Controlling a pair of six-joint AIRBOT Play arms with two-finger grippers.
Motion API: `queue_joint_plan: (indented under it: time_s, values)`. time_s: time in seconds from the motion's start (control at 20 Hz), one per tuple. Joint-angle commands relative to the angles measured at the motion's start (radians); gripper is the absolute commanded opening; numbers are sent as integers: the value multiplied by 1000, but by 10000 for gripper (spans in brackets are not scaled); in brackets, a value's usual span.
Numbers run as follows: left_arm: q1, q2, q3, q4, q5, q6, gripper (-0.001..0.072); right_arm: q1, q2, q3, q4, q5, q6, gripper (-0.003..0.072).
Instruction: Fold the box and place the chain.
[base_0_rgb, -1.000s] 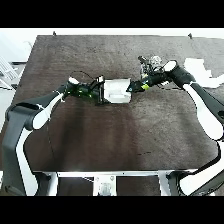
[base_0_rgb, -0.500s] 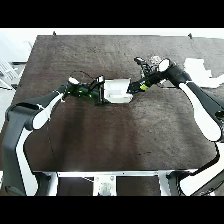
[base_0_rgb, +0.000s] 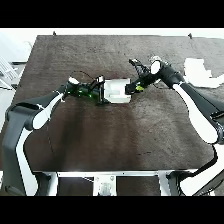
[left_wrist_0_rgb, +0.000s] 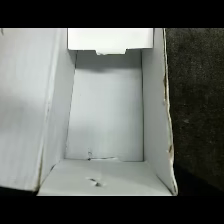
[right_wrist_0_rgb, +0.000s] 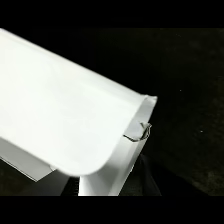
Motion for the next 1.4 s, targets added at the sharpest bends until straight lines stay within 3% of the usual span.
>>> queue_joint_plan:
  time_s: [0.0, 0.2, 0.45, 0.65, 1.35]
  values:
    - [0, 0, 0, 0, 0, 0, 420, 19, -4, 4, -77, -26, 94, 452]
    - [0, 0, 0, 0, 0, 0, 420, 49, -21, 20, -185, -29, 184, 452]
    - [0, 0, 0, 0, 1, 0, 420, 72, -61, 76, -204, -23, 209, 422]
    - [0, 0, 0, 0, 1, 0, 420, 103, -68, 100, -317, 52, 283, 422]
    - [0, 0, 0, 0, 2, 0, 420, 140, -95, 117, -376, 89, 406, 372]
